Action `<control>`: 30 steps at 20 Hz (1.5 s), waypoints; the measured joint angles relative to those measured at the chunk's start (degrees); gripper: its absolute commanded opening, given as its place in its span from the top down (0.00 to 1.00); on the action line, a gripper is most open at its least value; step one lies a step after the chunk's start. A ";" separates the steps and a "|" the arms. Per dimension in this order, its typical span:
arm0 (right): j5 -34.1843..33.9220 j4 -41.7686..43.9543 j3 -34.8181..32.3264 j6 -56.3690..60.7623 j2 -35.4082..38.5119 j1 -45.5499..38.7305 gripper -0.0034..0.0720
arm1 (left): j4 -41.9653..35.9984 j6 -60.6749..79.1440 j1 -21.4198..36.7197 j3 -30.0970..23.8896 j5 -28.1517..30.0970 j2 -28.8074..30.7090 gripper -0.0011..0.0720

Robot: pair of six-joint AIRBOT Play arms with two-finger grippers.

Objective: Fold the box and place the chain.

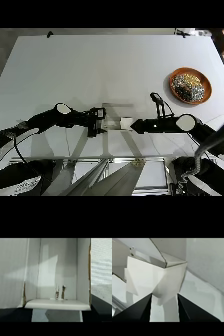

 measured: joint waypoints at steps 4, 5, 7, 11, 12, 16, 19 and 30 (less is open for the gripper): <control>-2.56 0.39 0.63 0.17 -0.22 1.88 0.41 | 0.00 -0.02 0.00 0.00 0.00 0.00 0.79; -3.15 0.42 0.90 0.24 -0.28 2.29 0.41 | 0.00 -0.02 0.00 0.00 0.00 0.00 0.79; -3.96 -0.26 1.62 0.74 -0.59 3.26 0.41 | -0.02 -0.02 0.00 0.00 0.00 0.00 0.79; -4.44 -5.22 4.15 4.81 -2.71 5.55 0.41 | -0.02 -0.04 0.00 0.00 0.00 0.00 0.79; -4.22 -6.69 5.09 6.05 -3.50 6.19 0.41 | -0.02 -0.04 0.00 0.00 -0.02 0.00 0.79; -1.33 -14.16 9.75 12.55 -6.86 9.25 0.42 | 0.02 -0.02 0.02 0.00 -0.02 0.02 0.79; 1.81 -20.59 12.85 18.51 -9.16 11.21 0.42 | 0.02 0.00 0.02 0.00 -0.02 0.02 0.79; 5.75 -32.92 16.94 34.51 -12.81 15.47 0.42 | -0.02 -0.04 0.00 0.00 0.02 0.00 0.79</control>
